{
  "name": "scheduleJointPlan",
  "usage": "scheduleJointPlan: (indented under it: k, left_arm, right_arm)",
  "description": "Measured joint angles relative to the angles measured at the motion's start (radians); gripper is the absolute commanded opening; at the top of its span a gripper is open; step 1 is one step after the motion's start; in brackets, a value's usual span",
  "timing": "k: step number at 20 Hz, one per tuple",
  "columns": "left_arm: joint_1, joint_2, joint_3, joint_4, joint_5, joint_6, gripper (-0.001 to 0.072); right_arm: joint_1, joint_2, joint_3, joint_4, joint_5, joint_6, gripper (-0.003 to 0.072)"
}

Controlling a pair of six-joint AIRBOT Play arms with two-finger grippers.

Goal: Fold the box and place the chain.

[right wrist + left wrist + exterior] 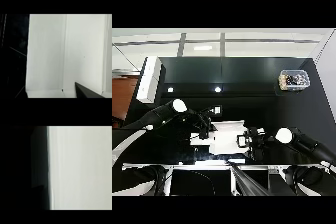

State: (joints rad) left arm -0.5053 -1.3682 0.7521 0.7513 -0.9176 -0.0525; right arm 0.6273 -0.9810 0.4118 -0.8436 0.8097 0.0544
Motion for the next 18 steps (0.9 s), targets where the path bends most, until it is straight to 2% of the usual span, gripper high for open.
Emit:
scheduleJointPlan:
  k: [9, 18]
  left_arm:
    - [0.0, 0.0, 0.0, 0.0, 0.0, 0.0, 0.003]
    - [0.0, 0.0, 0.0, 0.0, -0.006, 0.0, 0.003]
  right_arm:
    - [0.002, 0.101, 0.023, -0.113, -0.084, 0.157, 0.0704]
    - [-0.007, 0.13, 0.024, -0.129, -0.187, 0.259, 0.0703]
